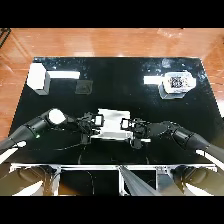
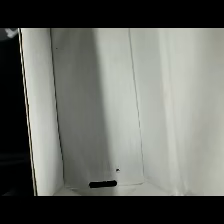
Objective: Fold the box and place the chain.
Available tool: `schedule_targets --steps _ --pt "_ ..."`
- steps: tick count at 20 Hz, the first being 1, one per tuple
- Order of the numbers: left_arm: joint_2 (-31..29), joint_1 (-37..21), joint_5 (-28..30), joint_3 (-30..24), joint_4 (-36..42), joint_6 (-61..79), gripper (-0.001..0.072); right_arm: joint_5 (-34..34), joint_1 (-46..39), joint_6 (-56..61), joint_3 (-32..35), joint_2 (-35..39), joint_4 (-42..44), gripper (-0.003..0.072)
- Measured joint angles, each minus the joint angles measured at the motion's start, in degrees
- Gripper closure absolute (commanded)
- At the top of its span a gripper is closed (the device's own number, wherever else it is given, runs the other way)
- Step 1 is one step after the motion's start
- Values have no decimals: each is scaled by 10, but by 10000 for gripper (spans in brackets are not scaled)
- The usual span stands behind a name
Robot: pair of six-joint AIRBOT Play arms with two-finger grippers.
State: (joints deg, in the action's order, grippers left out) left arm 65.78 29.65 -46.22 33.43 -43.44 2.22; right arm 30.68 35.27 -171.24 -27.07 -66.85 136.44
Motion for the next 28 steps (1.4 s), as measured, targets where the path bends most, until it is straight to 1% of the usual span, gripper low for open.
schedule_targets --steps 4,13,14,16,17,18,19,20,21,22,23,24,25,28 --pt "0 22 21 0 -4 3 446 0 0 0 0 0 0 554" --pt "0 34 26 0 -52 -22 440 0 0 0 0 0 0 554" --pt "0 34 26 0 -54 -23 361 0 0 0 0 0 0 554" --pt "0 34 28 0 -56 -26 97 0 0 0 0 0 -1 554" --pt "0 34 30 0 -58 -27 85 0 0 0 0 0 -1 554" --pt "0 34 30 0 -58 -27 207 1 0 0 0 0 -1 554" --pt "0 34 28 0 -58 -27 359 1 0 0 0 0 -2 554" --pt "0 35 27 0 -57 -26 374 2 0 0 0 0 -1 554" --pt "0 35 24 0 -54 -27 367 1 0 0 0 0 -1 554" --pt "0 35 24 0 -54 -27 376 1 0 0 0 0 -1 554" --pt "0 35 25 0 -54 -28 498 1 0 0 0 0 -1 554" --pt "0 35 25 0 -54 -29 641 1 0 0 0 0 0 554" --pt "0 35 23 0 -53 -28 687 0 0 0 0 0 1 554" --pt "-8 33 21 0 -67 -43 687 0 0 0 0 0 1 554"
